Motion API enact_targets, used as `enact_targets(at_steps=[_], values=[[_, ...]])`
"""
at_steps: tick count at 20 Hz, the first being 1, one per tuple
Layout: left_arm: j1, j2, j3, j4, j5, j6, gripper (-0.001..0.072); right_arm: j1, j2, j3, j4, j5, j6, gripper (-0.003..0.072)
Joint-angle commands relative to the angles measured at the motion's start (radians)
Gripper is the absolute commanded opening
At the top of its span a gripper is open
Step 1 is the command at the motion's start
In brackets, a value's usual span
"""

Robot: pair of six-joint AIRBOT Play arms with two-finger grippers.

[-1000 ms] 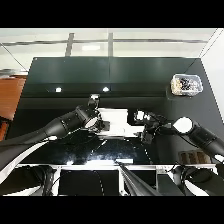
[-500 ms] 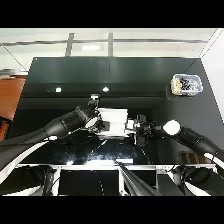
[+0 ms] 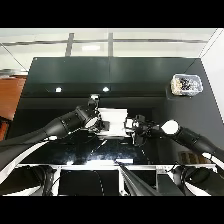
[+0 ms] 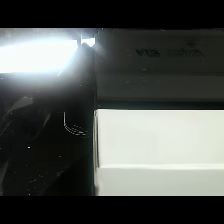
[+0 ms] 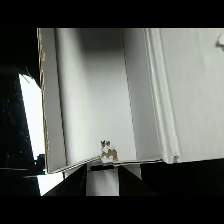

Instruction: Fold the box and place the chain.

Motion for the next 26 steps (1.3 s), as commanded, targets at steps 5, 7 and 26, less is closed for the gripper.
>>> enact_targets(at_steps=[5,7,26], values=[[0.000,-0.007,0.001,-0.003,0.001,0.000,0.0031,0.001,-0.033,0.000,0.178,-0.011,-0.013,0.0234],[0.000,-0.012,0.001,-0.010,0.001,0.000,0.0031,0.014,-0.046,0.000,0.180,-0.021,-0.014,0.0234],[0.000,-0.012,0.001,-0.009,-0.003,0.000,0.0031,-0.013,-0.012,0.001,0.147,-0.035,0.221,0.0024]])
